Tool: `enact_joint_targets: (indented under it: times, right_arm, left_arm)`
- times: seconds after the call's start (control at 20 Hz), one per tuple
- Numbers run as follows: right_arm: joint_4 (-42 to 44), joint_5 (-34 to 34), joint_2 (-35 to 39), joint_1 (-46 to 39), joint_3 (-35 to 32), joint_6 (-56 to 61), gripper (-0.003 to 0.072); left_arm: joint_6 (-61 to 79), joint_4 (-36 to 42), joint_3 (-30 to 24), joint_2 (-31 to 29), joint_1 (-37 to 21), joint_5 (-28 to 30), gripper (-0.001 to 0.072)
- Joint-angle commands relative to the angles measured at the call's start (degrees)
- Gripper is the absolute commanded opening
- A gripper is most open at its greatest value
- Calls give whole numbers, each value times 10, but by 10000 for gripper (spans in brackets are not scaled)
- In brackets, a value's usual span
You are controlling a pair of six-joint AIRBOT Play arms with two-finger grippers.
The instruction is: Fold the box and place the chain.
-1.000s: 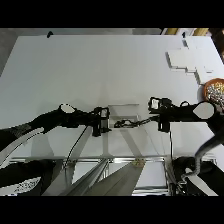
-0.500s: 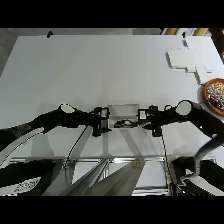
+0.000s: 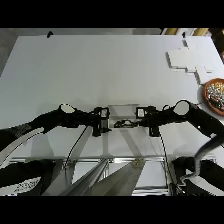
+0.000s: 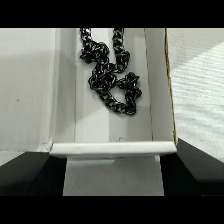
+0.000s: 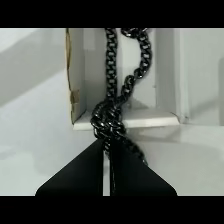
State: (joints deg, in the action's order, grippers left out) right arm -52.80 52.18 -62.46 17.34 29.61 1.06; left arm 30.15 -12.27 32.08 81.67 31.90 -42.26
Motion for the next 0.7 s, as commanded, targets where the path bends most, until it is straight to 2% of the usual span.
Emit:
enact_joint_targets:
  times: [0.0, 0.2, 0.35, 0.5, 0.65]
  right_arm:
    - [-25, 11, 46, 0, 0, 120, 17]
    - [-17, 24, 134, 0, 0, 202, 16]
    - [96, 13, 148, 14, 0, 196, 17]
    - [210, -85, 136, 99, 0, 152, 17]
    - [233, -214, 101, 196, 0, 150, 17]
  left_arm:
    - [0, 0, 0, 0, 0, 0, 69]
    - [0, 0, 0, 0, 0, 0, 69]
    - [0, 0, 0, 0, 0, 0, 69]
    - [0, 0, 0, 0, 0, 0, 69]
    - [0, 0, 0, 0, 0, 0, 69]
